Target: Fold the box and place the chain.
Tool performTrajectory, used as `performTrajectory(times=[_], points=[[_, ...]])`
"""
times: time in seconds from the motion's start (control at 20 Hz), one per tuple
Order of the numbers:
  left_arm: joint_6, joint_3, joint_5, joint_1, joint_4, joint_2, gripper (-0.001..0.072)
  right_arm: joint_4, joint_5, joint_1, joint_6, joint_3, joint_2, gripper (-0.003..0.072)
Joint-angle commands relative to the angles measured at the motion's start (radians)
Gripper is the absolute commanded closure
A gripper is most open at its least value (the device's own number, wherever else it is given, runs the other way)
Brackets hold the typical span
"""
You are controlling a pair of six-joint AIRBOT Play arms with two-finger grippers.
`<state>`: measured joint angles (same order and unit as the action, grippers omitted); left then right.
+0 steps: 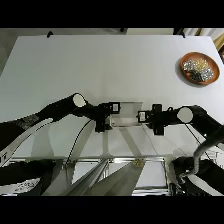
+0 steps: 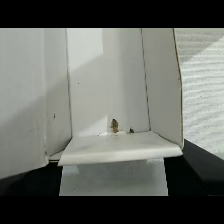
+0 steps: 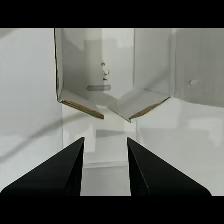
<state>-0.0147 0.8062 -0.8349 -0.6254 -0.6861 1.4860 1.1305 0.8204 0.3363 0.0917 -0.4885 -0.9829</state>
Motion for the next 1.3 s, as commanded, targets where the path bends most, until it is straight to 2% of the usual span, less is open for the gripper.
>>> performTrajectory(times=[0.0, 0.25, 0.4, 0.7, 1.25], points=[[0.0, 0.0, 0.0, 0.0, 0.0, 0.0, 0.0699, -0.082, -0.01, -0.031, -0.08, 0.001, -0.018, 0.0382], [0.0, 0.0, 0.0, 0.0, 0.0, 0.0, 0.0699, -0.153, -0.028, -0.052, -0.129, 0.001, -0.032, 0.0385], [0.0, 0.0, 0.0, 0.0, -0.001, 0.0, 0.0699, -0.197, -0.037, -0.051, -0.179, 0.001, -0.051, 0.0427], [0.0, 0.0, 0.0, 0.0, 0.0, 0.0, 0.0699, -0.259, -0.07, -0.008, -0.259, 0.001, -0.069, 0.0454], [0.0, 0.0, 0.0, 0.0, 0.0, 0.0, 0.0699, -0.327, -0.11, 0.032, -0.286, 0.001, -0.088, 0.0461]])
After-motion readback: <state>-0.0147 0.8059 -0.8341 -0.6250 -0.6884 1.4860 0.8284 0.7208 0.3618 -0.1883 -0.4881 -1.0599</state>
